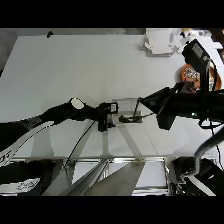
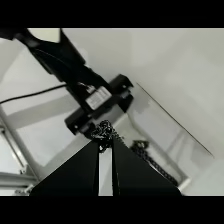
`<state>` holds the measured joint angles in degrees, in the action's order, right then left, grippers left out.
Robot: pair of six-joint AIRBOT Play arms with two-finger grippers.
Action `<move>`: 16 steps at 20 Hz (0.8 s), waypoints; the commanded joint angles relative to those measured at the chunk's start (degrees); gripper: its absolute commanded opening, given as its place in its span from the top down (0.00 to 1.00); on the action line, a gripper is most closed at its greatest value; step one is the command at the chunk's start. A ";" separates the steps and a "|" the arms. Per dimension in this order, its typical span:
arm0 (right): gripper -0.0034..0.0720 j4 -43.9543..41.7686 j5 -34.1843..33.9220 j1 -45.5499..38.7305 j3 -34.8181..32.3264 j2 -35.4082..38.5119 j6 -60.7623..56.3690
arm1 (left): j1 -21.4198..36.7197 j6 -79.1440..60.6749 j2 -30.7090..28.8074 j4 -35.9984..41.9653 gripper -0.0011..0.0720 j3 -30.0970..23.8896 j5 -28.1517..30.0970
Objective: Fold the box and place the chain.
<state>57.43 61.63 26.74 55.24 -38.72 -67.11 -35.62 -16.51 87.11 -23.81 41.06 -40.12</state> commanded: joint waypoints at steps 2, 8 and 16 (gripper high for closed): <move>0.93 1.40 -3.04 3.96 -0.85 -2.78 0.07 | 0.04 0.00 -0.04 0.02 0.61 0.00 0.02; 0.93 5.95 -4.28 3.96 -7.65 -12.37 -0.11 | 0.04 0.00 -0.04 0.00 0.61 0.00 0.00; 0.90 5.70 -4.55 3.96 -11.43 -26.14 -0.55 | 0.04 0.02 -0.04 0.00 0.61 0.00 0.02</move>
